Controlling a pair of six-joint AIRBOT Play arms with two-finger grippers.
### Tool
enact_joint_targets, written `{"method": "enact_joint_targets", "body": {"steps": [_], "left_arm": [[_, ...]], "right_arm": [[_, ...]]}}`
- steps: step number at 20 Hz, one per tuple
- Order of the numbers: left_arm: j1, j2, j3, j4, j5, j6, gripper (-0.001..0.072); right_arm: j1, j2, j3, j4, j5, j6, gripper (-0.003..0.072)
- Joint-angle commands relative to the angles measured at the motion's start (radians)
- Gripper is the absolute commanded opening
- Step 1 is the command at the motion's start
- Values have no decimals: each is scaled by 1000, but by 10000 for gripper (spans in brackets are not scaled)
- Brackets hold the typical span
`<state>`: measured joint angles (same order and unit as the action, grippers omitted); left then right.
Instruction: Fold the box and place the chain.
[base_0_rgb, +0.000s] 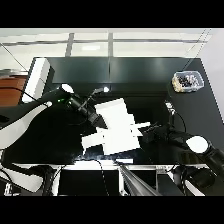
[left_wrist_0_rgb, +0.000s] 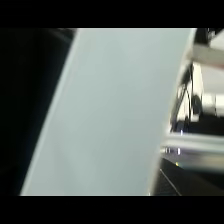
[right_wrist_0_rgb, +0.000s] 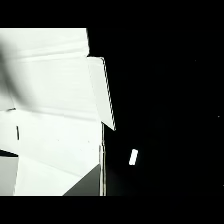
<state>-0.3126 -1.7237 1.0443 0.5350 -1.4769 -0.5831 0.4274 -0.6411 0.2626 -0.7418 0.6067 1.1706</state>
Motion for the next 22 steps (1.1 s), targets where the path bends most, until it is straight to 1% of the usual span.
{"method": "enact_joint_targets", "body": {"steps": [1,2,3,4,5,8,9,10,12,13,14,15,16,18,20,22], "left_arm": [[-12,-3,2,27,-13,19,607],[-11,-3,2,35,-12,20,543],[-11,-3,2,46,-7,20,431],[-12,-3,2,52,-3,19,349],[-12,-4,2,52,1,19,329],[-11,-7,2,52,2,19,326],[-11,-7,2,52,2,19,227],[-11,-7,2,53,3,20,36],[-11,-7,2,53,9,24,30],[-11,-7,2,52,11,24,30],[-10,-7,2,60,0,23,30],[-6,-7,2,66,-23,24,29],[-2,-7,3,76,-40,31,29],[3,-3,8,111,-56,32,26],[-2,14,16,158,-42,34,25],[-16,58,16,174,-38,34,24]], "right_arm": [[1,1,0,0,1,1,20],[1,1,0,0,1,1,20],[1,1,0,0,2,1,20],[1,1,0,0,2,1,20],[1,1,0,1,3,1,20],[1,1,0,1,14,1,20],[1,1,0,1,21,1,20],[1,1,0,0,26,1,20],[1,1,0,1,29,1,21],[1,1,0,4,30,1,180],[1,1,0,8,30,1,607],[0,1,5,5,42,0,694],[-7,1,21,-22,69,0,694],[-37,1,98,-153,164,0,694],[-90,1,210,-303,266,0,694],[-145,1,323,-467,357,0,693]]}}
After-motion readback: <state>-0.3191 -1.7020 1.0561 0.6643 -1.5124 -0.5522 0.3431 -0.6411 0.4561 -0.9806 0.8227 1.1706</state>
